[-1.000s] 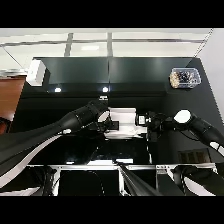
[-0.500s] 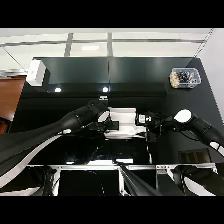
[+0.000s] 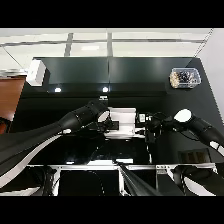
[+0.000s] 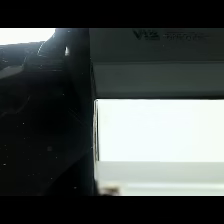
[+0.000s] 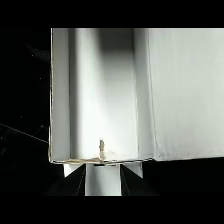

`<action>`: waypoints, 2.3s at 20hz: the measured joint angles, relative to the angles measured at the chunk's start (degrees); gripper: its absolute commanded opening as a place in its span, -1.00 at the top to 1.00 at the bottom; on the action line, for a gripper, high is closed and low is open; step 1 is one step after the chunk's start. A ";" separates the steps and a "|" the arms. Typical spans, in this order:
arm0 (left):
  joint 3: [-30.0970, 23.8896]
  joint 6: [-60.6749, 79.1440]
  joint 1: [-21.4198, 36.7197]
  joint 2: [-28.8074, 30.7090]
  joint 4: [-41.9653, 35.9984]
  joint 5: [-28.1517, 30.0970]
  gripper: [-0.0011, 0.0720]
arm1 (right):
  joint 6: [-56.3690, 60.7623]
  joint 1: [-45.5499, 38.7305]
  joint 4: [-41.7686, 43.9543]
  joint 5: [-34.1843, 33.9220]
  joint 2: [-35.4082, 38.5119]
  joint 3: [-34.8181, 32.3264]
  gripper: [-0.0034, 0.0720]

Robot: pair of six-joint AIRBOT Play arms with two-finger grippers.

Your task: Fold the box and place the chain.

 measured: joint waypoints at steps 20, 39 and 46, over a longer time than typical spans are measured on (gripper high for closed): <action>0.00 -0.02 0.00 0.00 -0.22 0.33 0.90 | -0.57 4.17 7.06 -4.50 -2.60 0.00 0.30; 0.00 -0.02 0.00 0.00 -0.11 0.04 0.90 | 24.02 -7.63 4.09 2.58 2.89 0.90 0.87; 0.00 -0.02 0.00 0.00 0.04 0.02 0.90 | 56.89 -29.83 -0.96 9.25 7.72 2.51 0.87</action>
